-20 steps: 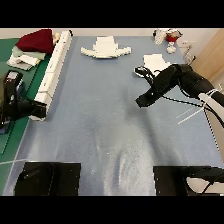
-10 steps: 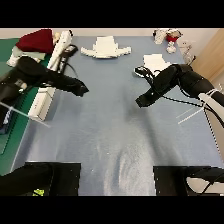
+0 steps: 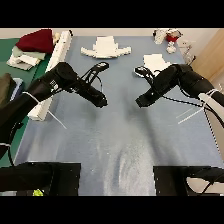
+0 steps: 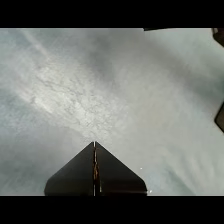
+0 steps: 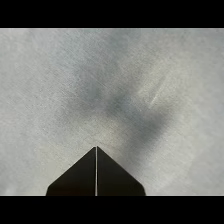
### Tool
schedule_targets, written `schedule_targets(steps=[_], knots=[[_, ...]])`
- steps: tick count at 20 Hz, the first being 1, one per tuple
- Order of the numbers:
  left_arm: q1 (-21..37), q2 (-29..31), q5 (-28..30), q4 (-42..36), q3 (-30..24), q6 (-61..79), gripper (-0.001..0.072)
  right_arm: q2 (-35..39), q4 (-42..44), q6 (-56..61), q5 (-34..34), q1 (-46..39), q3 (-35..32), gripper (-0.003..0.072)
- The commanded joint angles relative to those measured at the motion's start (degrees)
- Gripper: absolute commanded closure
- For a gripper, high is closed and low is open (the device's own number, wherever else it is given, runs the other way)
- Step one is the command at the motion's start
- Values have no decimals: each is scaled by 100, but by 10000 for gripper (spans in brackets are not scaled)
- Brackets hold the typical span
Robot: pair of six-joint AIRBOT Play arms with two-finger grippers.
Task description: Fold the box.
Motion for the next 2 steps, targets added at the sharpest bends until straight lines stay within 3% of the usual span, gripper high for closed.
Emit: schedule_targets(steps=[1, 2], knots=[[-90, -59, -33, -2, 11, -2, 696, 0, 2, 0, 0, -2, 4, 681], [-90, -59, -31, -4, 11, -2, 696, 0, 2, 0, 0, -2, 2, 681]])
